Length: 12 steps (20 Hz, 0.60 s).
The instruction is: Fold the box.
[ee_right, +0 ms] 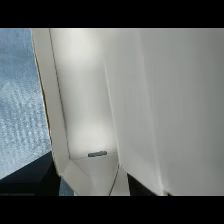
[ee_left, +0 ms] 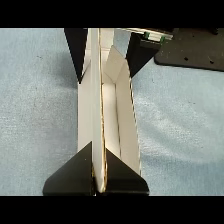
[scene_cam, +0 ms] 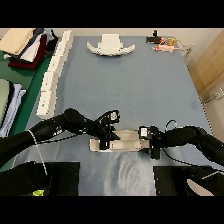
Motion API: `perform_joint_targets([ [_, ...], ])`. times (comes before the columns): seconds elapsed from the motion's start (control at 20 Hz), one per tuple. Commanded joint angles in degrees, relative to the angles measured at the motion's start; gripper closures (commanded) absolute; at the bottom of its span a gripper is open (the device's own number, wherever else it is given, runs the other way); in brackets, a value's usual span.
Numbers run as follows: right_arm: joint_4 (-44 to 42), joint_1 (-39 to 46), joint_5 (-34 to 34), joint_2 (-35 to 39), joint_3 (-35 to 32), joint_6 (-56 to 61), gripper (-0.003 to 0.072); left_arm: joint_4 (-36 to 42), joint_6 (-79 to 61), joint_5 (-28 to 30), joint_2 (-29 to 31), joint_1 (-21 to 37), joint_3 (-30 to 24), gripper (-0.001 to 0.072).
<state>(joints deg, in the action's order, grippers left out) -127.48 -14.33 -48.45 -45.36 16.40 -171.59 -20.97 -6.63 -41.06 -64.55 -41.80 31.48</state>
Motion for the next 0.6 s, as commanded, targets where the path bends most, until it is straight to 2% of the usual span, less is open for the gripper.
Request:
perform_joint_targets([
  [0.0, 0.02, -0.07, -0.02, -0.02, -0.07, -0.09, 0.0156, -0.02, -0.02, 0.02, 0.0, 0.0, 0.0, 0.0694],
  [0.05, -0.04, -0.07, 0.0, -0.04, -0.07, -0.11, 0.0122, -0.02, -0.02, 0.02, 0.02, 0.0, 0.0, 0.0694],
  [0.1, -0.04, -0.07, 0.02, -0.04, -0.07, -0.13, 0.0018, -0.02, -0.04, 0.02, 0.0, 0.0, 0.0, 0.0694],
  [0.55, 0.13, -0.07, 1.14, -0.04, -0.81, -0.35, 0.0044, -0.02, -0.02, 0.02, 0.0, 0.0, 0.0, 0.0694],
])
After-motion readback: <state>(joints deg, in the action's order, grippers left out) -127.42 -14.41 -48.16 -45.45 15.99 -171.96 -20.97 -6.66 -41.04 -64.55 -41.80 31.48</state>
